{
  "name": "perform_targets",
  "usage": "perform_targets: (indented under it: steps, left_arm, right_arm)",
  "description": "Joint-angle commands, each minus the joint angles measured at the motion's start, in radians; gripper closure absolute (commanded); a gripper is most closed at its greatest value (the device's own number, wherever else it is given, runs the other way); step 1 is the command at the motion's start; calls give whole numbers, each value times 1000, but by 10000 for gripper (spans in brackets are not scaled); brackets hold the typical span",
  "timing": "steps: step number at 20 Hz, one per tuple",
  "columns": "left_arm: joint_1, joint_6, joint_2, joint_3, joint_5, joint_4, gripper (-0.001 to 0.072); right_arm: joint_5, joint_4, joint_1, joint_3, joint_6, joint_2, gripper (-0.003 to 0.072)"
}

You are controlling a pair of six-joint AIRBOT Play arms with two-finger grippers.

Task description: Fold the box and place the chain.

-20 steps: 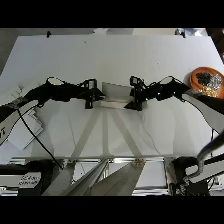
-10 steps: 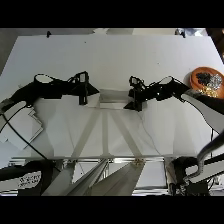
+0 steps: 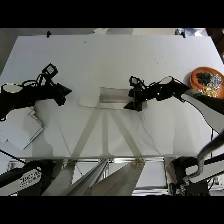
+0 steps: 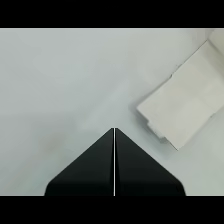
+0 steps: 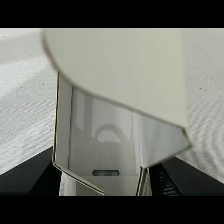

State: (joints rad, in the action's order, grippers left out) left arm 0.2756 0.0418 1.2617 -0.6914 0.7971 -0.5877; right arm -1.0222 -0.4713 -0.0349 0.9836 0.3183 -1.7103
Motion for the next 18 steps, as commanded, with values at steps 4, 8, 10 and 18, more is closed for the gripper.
perform_targets:
  steps: [4, 8, 10, 18]
  left_arm:
    - [-92, 440, 82, 15, 27, -158, 711]
    - [-155, 480, 101, 15, 31, -161, 710]
    - [-159, 480, 101, 15, 41, -161, 710]
    - [-157, 484, 74, 15, 73, -156, 708]
  right_arm:
    - [0, 0, 1, 1, 0, 0, 236]
    - [0, 0, 1, 1, 0, 0, 236]
    - [0, 0, 1, 1, 0, 0, 236]
    - [0, 0, 1, 1, 0, 0, 236]
